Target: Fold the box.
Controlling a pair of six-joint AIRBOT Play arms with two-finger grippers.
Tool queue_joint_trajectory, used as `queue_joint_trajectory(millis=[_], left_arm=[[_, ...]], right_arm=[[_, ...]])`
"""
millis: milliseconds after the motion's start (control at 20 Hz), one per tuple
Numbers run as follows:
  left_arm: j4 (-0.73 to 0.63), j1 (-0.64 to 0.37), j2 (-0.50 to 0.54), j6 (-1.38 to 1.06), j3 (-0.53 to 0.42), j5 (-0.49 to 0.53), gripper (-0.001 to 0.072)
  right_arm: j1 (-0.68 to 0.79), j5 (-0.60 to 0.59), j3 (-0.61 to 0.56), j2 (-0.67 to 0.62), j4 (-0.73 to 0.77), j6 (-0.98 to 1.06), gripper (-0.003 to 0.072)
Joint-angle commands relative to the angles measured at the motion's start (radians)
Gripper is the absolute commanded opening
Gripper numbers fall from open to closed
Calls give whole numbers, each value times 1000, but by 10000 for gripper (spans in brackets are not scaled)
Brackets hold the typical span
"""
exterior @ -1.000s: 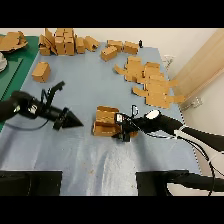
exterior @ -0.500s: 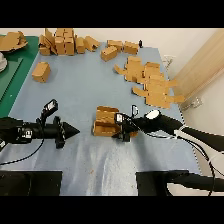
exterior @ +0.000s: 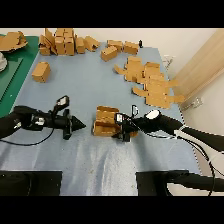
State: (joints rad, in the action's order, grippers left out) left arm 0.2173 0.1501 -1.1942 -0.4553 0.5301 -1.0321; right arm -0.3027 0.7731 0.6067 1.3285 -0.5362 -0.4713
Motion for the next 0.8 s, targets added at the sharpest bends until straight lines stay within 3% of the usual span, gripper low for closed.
queue_joint_trajectory(millis=[0, 100, 350, 400, 450, 500, 750], left_arm=[[150, 84, -92, -35, 89, 106, 10], [243, 89, -86, -35, 118, 134, 10], [251, 131, -77, -23, 121, 127, 14], [251, 139, -77, -23, 121, 141, 235], [251, 143, -78, -13, 121, 145, 633], [251, 143, -77, 24, 121, 142, 690], [248, 168, -78, 42, 121, 143, 691]], right_arm=[[-1, 0, 0, 1, 0, 0, 441], [-1, 0, 0, 1, 0, 0, 441], [-1, 0, 0, 1, 0, 0, 441], [-1, 0, 0, 1, 0, 0, 441], [-1, 0, 0, 1, 0, 0, 441], [-1, 0, 0, 1, 0, 0, 441], [-1, 0, 0, 1, 0, 0, 441]])
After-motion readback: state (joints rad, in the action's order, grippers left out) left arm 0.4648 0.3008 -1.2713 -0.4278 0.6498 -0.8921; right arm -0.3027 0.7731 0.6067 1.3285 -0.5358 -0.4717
